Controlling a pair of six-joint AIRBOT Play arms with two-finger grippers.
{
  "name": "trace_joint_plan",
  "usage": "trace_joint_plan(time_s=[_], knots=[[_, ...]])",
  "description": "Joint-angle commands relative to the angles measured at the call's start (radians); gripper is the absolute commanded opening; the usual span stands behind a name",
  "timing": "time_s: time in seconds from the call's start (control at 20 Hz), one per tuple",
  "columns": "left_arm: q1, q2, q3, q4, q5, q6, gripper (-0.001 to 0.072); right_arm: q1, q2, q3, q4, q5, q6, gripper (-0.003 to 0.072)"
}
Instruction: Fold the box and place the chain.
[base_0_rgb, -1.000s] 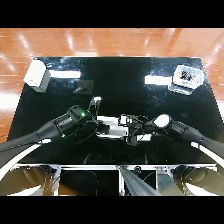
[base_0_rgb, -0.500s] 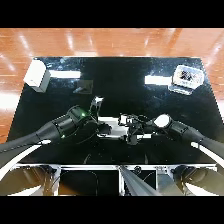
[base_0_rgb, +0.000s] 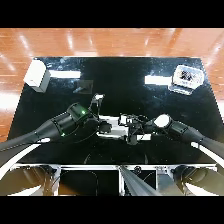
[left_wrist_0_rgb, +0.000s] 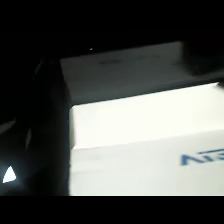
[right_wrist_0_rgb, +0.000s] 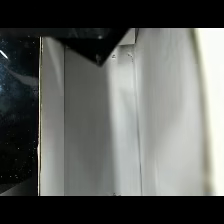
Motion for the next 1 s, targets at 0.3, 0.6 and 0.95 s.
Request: trace_joint_plan(time_s=[0.3,0.6,0.95], knots=[[0.001,-0.031,0.003,0.019,0.005,0.0,0.0214,0.001,0.0,0.0,0.0,0.001,0.0,0.0663],[0.001,-0.031,0.003,0.024,0.004,0.008,0.0021,0.0,0.0,0.0,0.0,0.001,0.0,0.0663],[0.001,-0.031,0.003,0.016,0.005,0.004,0.0274,0.001,0.0,0.0,0.0,0.001,0.0,0.0663]])
